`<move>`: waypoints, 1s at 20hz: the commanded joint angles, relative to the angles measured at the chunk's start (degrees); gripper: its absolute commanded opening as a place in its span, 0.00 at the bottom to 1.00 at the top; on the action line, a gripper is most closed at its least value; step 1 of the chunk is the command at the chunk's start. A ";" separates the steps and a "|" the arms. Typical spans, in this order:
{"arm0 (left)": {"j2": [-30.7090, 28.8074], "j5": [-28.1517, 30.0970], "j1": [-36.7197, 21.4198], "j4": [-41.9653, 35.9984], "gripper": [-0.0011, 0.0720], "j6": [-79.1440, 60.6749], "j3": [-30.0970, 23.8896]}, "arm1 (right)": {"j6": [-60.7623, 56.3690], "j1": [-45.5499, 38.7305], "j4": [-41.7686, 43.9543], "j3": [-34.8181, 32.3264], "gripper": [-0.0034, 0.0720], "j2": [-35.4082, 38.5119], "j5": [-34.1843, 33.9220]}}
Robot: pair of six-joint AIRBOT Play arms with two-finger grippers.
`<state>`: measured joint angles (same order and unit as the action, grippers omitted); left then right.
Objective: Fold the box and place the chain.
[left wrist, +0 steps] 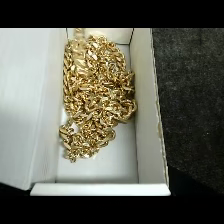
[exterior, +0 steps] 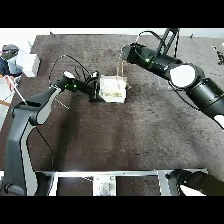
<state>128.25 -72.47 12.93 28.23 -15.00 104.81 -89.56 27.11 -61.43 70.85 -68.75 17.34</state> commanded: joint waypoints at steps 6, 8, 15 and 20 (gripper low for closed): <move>0.04 0.00 -0.04 0.02 0.58 0.00 0.00 | 0.00 1.11 -8.04 0.26 0.46 -6.47 2.05; 0.04 0.00 -0.07 0.02 0.58 0.00 0.00 | 0.02 1.11 -15.19 0.26 0.66 -7.10 5.31; 0.04 0.00 -0.04 0.02 0.58 0.00 0.00 | 34.45 -12.83 8.74 5.77 0.31 -11.50 15.56; 0.04 0.00 -0.04 0.02 0.58 0.00 0.00 | 59.01 -23.54 31.71 16.48 0.29 -25.97 35.65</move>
